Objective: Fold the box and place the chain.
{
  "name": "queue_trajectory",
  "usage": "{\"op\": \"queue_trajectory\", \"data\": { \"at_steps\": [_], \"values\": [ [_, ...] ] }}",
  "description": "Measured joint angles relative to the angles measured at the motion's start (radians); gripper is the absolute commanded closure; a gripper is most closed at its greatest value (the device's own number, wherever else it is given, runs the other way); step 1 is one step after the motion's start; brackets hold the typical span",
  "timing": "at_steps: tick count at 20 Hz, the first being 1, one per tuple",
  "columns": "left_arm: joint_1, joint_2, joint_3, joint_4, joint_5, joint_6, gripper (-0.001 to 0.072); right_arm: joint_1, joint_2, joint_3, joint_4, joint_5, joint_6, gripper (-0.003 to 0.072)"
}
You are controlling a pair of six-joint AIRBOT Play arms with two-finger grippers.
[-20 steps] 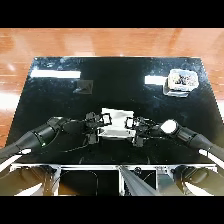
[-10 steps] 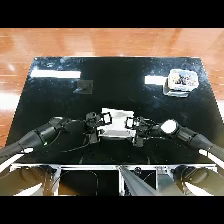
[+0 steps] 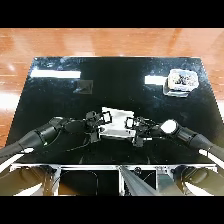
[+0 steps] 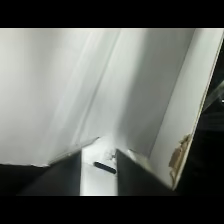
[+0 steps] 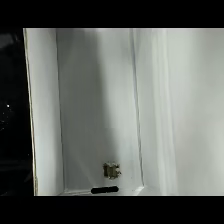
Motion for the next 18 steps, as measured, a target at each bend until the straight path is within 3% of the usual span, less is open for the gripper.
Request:
{"op": "queue_trajectory", "data": {
  "at_steps": [1, 6, 11, 14, 18],
  "values": [
    [0.0, 0.0, 0.002, 0.0, 0.001, -0.006, 0.0692, 0.0, 0.0, 0.0, 0.001, 0.001, 0.0, 0.0081],
    [0.001, 0.023, 0.012, 0.012, 0.008, -0.076, 0.0693, 0.0, 0.0, 0.0, 0.002, -0.001, 0.0, 0.0081],
    [0.053, 0.117, 0.014, 0.05, 0.032, -0.196, 0.0692, 0.0, 0.0, 0.0, 0.0, 0.0, -0.002, 0.0081],
    [0.138, 0.172, 0.014, 0.058, 0.135, -0.276, 0.0692, 0.0, 0.0, 0.0, 0.0, 0.001, -0.002, 0.0081],
    [0.346, 0.204, 0.013, 0.06, 0.341, -0.449, 0.0693, 0.0, 0.0, 0.0, 0.0, 0.0, -0.001, 0.0081]
  ]
}}
